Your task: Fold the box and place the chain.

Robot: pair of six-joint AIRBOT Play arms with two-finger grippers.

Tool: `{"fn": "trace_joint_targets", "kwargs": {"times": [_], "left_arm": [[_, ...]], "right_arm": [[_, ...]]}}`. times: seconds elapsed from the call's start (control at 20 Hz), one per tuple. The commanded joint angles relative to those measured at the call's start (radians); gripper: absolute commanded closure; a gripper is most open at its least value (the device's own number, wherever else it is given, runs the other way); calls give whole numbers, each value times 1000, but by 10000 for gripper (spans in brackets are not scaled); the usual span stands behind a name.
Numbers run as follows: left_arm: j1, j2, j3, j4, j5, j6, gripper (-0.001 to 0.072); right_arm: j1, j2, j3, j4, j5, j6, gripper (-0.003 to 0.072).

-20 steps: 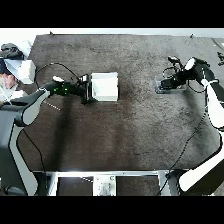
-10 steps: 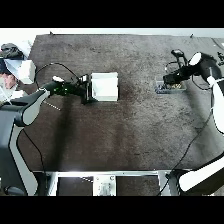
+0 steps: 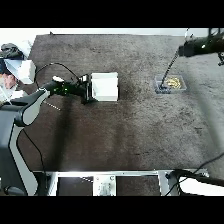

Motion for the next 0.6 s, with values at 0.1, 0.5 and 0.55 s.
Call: {"fn": "trace_joint_targets", "kwargs": {"times": [0.1,0.5,0.55], "left_arm": [[0,0,1,0,0,0,406],[0,0,1,0,0,0,406],[0,0,1,0,0,0,405]], "right_arm": [[141,183,1,14,-269,-16,706],[435,212,1,13,-386,-60,706],[459,203,1,13,-394,-60,705]]}}
